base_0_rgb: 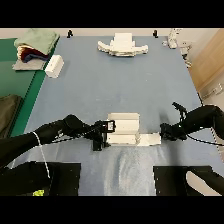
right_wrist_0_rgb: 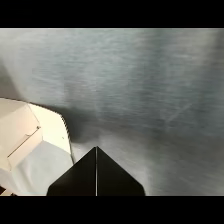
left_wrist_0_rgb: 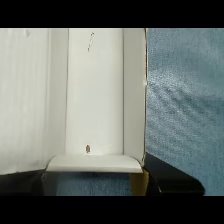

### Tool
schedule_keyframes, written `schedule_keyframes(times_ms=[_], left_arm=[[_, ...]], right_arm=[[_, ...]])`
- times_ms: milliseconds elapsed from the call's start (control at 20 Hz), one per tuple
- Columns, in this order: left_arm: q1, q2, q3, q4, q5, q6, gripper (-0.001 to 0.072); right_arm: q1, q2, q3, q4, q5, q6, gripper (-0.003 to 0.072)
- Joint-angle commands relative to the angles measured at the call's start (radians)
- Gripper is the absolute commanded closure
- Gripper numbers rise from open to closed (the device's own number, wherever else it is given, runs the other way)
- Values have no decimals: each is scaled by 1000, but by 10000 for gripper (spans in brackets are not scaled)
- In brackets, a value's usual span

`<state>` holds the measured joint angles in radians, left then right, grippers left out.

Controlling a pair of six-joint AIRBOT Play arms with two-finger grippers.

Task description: Fold the box.

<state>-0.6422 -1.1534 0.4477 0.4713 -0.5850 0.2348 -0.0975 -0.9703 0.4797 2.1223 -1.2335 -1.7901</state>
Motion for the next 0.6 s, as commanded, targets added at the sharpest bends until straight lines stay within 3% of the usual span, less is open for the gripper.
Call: schedule_keyframes(times_ms=[0,300,500,550], left_arm=[[0,0,1,0,0,0,270],[0,0,1,0,0,0,270],[0,0,1,0,0,0,270],[0,0,1,0,0,0,270]], right_arm=[[42,-7,-7,67,-13,-34,688],[200,-8,-34,93,95,-32,687],[249,-7,6,112,50,-32,680],[249,-7,27,113,19,-32,605]])
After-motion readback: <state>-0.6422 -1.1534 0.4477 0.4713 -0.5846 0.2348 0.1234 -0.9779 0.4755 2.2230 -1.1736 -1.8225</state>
